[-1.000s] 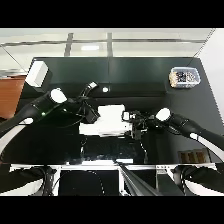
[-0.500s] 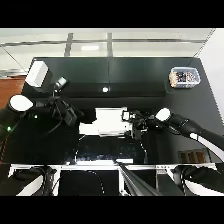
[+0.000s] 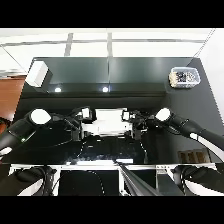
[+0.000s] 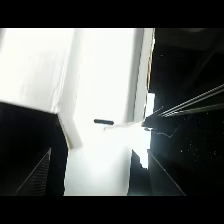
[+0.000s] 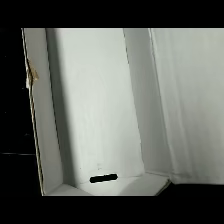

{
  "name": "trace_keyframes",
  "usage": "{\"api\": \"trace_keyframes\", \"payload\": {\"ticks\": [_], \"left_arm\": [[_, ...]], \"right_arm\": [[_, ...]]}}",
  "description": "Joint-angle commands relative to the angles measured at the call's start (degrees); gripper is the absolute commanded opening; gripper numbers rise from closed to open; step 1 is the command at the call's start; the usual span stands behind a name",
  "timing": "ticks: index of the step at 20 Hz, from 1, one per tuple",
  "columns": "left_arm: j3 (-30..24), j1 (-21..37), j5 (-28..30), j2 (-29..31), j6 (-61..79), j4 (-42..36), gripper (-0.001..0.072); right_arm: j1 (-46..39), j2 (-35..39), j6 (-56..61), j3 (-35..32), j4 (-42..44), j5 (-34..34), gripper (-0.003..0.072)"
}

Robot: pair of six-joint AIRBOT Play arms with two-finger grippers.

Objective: Fold the box and place the chain.

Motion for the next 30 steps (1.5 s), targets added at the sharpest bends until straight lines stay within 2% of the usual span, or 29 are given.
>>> {"api": "trace_keyframes", "payload": {"ticks": [1, 3, 7, 8, 10, 14, 17, 19, 26, 28, 29, 30], "left_arm": [[2.1, -2.1, -1.0, -4.3, 1.9, 1.3, 0.0702], [3.3, -2.1, -1.2, -6.5, 1.9, 1.7, 0.0674], [4.0, -2.3, -1.7, -7.7, 1.9, 0.7, 0.0303], [4.0, -2.3, -1.6, -7.7, 1.9, -0.6, 0.0236], [4.0, -2.3, -1.2, -7.7, 1.9, -1.9, 0.0146], [4.0, -2.3, -0.1, -8.0, 1.9, -3.8, 0.0143], [4.0, -2.3, 2.4, -9.5, 2.0, -11.0, 0.0143], [4.0, -2.4, 1.9, -11.2, 2.2, -14.5, 0.0143], [4.0, -2.9, 1.5, -12.8, 2.3, -12.0, 0.014], [4.0, -3.0, 1.4, -12.8, 2.3, -12.0, 0.0091], [4.0, -3.1, 1.5, -12.8, 2.3, -12.0, 0.0186], [4.0, -3.4, 1.9, -12.8, 2.3, -12.0, 0.0424]], "right_arm": [[0.0, 0.0, 0.0, 0.0, 0.0, 0.0, 0.0457], [0.0, 0.0, 0.0, 0.0, 0.0, 0.0, 0.0458], [0.0, 0.0, 0.0, 0.0, 0.0, 0.0, 0.0458], [0.0, 0.0, 0.0, 0.0, 0.0, 0.0, 0.0458], [0.0, 0.0, 0.0, 0.0, 0.0, 0.0, 0.0458], [0.0, 0.0, 0.0, 0.0, 0.0, 0.0, 0.0458], [0.0, 0.0, 0.0, 0.0, 0.0, 0.0, 0.0458], [0.0, 0.0, 0.0, 0.0, 0.0, 0.0, 0.0458], [0.0, 0.0, 0.0, 0.0, 0.0, 0.0, 0.0457], [0.0, 0.0, 0.0, 0.0, 0.0, 0.0, 0.0458], [0.0, 0.0, 0.0, 0.0, 0.0, 0.0, 0.0458], [0.0, 0.0, 0.0, 0.0, 0.0, 0.0, 0.0458]]}}
